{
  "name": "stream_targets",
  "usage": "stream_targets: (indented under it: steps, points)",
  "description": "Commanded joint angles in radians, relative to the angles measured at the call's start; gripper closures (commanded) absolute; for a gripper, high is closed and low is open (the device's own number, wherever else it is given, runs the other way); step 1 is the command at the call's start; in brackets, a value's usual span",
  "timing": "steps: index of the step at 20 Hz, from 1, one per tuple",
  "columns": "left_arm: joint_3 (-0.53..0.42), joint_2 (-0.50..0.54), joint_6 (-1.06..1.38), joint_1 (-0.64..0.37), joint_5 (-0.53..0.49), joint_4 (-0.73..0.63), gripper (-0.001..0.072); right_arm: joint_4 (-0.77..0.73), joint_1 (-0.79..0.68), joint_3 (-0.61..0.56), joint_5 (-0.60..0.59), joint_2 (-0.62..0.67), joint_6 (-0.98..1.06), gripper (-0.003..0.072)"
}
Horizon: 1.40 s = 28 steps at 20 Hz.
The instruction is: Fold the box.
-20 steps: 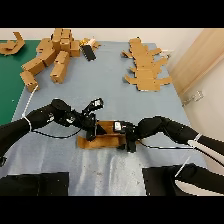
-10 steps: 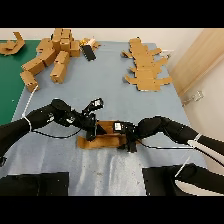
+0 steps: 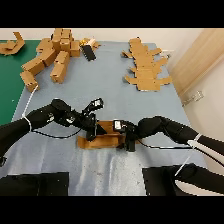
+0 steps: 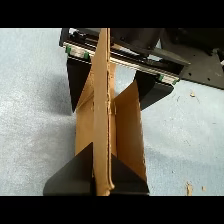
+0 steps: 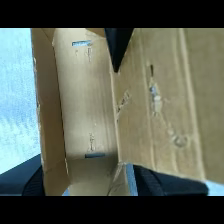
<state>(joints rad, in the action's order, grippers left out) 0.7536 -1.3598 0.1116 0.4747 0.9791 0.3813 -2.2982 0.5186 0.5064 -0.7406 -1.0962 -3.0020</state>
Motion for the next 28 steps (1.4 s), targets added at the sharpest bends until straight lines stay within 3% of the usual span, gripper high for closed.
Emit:
stream_targets:
  steps: [1, 7, 9, 10, 28]
  points:
    - [0.000, 0.001, 0.000, -0.001, 0.000, 0.000, 0.0696, -0.006, 0.000, 0.001, 0.006, -0.002, 0.000, 0.0008]
    - [0.000, 0.001, 0.000, -0.001, 0.000, 0.000, 0.0696, -0.005, 0.005, 0.001, 0.007, -0.020, 0.000, 0.0008]
    - [0.000, 0.001, 0.000, -0.001, 0.000, 0.000, 0.0697, 0.007, 0.031, 0.001, 0.008, -0.020, 0.000, 0.0133]
    - [0.000, 0.001, 0.000, -0.001, 0.000, 0.000, 0.0696, 0.014, 0.043, 0.001, 0.014, -0.020, 0.000, 0.0144]
    - [0.000, 0.001, 0.000, -0.001, 0.000, 0.000, 0.0696, 0.066, 0.049, 0.000, 0.034, -0.020, 0.000, 0.0189]
